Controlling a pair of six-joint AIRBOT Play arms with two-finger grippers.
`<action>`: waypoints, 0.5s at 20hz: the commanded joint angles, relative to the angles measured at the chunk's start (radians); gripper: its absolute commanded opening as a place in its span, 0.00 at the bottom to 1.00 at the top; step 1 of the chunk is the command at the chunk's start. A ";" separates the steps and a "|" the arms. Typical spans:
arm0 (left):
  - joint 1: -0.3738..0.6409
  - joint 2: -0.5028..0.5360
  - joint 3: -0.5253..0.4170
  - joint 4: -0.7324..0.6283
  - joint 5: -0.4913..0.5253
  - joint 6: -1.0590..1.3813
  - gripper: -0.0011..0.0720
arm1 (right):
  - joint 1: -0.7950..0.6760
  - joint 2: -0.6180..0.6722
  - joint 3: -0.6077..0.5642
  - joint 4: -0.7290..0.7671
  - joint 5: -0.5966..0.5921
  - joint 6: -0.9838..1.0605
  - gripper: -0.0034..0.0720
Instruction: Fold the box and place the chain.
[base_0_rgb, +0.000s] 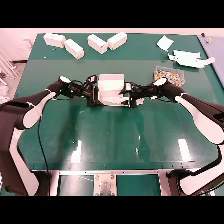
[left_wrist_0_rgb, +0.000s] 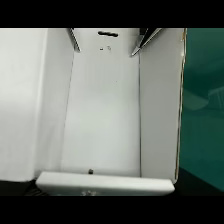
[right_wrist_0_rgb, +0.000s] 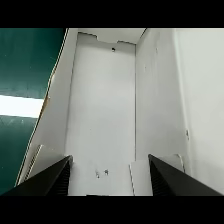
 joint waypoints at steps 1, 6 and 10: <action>0.000 -0.001 0.000 -0.001 0.002 0.001 0.87 | -0.011 -0.006 0.000 0.003 -0.002 -0.016 0.89; 0.000 -0.001 0.000 -0.001 0.002 0.001 0.87 | -0.042 0.014 0.012 -0.001 0.002 0.032 0.62; 0.000 0.000 0.000 -0.001 0.002 0.001 0.87 | -0.074 0.070 0.011 -0.010 0.018 0.123 0.28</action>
